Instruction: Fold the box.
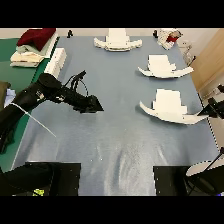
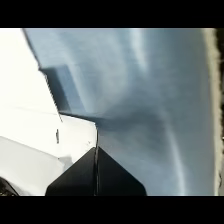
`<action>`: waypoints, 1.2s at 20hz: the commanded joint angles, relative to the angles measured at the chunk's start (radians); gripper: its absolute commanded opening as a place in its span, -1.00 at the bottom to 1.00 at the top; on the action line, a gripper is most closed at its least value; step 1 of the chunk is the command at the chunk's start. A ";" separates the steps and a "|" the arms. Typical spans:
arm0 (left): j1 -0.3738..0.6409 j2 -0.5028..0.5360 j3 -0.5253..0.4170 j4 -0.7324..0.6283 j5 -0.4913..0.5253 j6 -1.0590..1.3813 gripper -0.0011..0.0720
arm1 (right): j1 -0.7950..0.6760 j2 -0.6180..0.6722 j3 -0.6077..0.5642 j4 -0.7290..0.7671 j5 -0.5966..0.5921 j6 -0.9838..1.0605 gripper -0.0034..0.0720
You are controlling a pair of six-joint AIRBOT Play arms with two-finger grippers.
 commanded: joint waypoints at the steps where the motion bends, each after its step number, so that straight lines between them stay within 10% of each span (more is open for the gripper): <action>1: 0.000 0.000 0.000 -0.003 -0.003 0.042 -0.38 | 0.071 -0.008 0.001 0.116 -0.051 -0.037 -0.90; 5: 0.002 0.000 0.000 -0.003 -0.006 0.084 -0.93 | 0.228 0.039 -0.023 0.193 -0.032 0.056 -0.90; 16: 0.052 0.299 -0.238 0.051 -0.167 0.108 -0.93 | 0.648 0.677 -0.708 0.183 0.476 0.312 -0.90; 19: 0.051 0.307 -0.266 0.054 -0.111 0.108 -0.93 | 0.735 0.724 -0.797 0.175 0.544 0.346 -0.27; 21: 0.051 0.307 -0.266 0.048 -0.069 0.108 -0.92 | 0.766 0.704 -0.800 0.174 0.546 0.346 -0.28; 23: 0.051 0.301 -0.266 0.048 -0.057 0.108 0.34 | 0.791 0.675 -0.797 0.175 0.549 0.346 -0.29; 24: 0.051 0.295 -0.266 0.048 -0.058 0.107 0.28 | 0.800 0.659 -0.797 0.180 0.550 0.346 -0.33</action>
